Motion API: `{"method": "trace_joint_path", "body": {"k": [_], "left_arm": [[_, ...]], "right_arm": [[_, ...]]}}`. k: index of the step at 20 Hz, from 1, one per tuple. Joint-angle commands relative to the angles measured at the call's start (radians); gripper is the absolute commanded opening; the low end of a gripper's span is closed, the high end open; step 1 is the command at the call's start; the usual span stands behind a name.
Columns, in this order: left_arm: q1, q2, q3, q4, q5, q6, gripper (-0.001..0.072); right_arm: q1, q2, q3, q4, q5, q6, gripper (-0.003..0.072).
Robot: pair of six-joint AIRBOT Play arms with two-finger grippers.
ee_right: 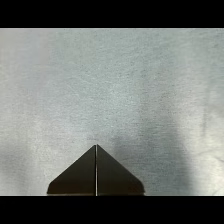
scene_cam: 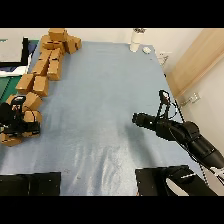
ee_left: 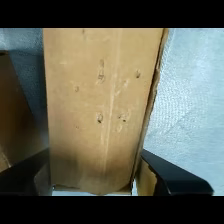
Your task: Fold the box.
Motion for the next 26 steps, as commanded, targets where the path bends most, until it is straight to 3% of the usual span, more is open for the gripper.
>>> {"method": "trace_joint_path", "body": {"k": [1, 5, 11, 15, 16, 17, 18, 21, 26], "left_arm": [[0.001, 0.0, 0.004, 0.032, -0.029, 0.0, 0.0701], [0.0, 0.01, 0.076, 0.042, -0.152, 0.001, 0.0702], [0.0, 0.051, 0.283, 0.025, -0.367, 0.027, 0.0702], [-0.002, 0.056, 0.369, -0.195, -0.389, 0.028, 0.0676], [-0.006, 0.056, 0.371, -0.282, -0.364, 0.055, 0.0395], [-0.022, 0.051, 0.372, -0.352, -0.333, 0.122, 0.0054], [-0.048, 0.042, 0.375, -0.407, -0.299, 0.155, 0.001], [-0.176, -0.018, 0.404, -0.462, -0.207, 0.154, 0.0009], [-0.416, -0.253, 0.579, -0.499, -0.143, 0.154, 0.0009]], "right_arm": [[-0.001, 0.0, 0.001, 0.001, 0.0, 0.0, 0.0004], [-0.001, 0.0, 0.001, 0.001, 0.0, 0.0, 0.0005], [-0.001, 0.0, 0.001, 0.004, -0.003, 0.0, 0.0005], [-0.001, -0.002, 0.002, 0.028, -0.003, 0.0, 0.0005], [0.0, -0.01, 0.008, 0.03, -0.005, -0.001, 0.0005], [-0.001, -0.031, 0.026, 0.03, -0.011, -0.011, 0.0005], [0.0, -0.062, 0.051, 0.031, -0.014, -0.037, 0.0005], [-0.001, -0.226, 0.206, 0.032, -0.068, -0.113, 0.0005], [0.0, -0.56, 0.539, 0.054, -0.162, -0.185, 0.0005]]}}
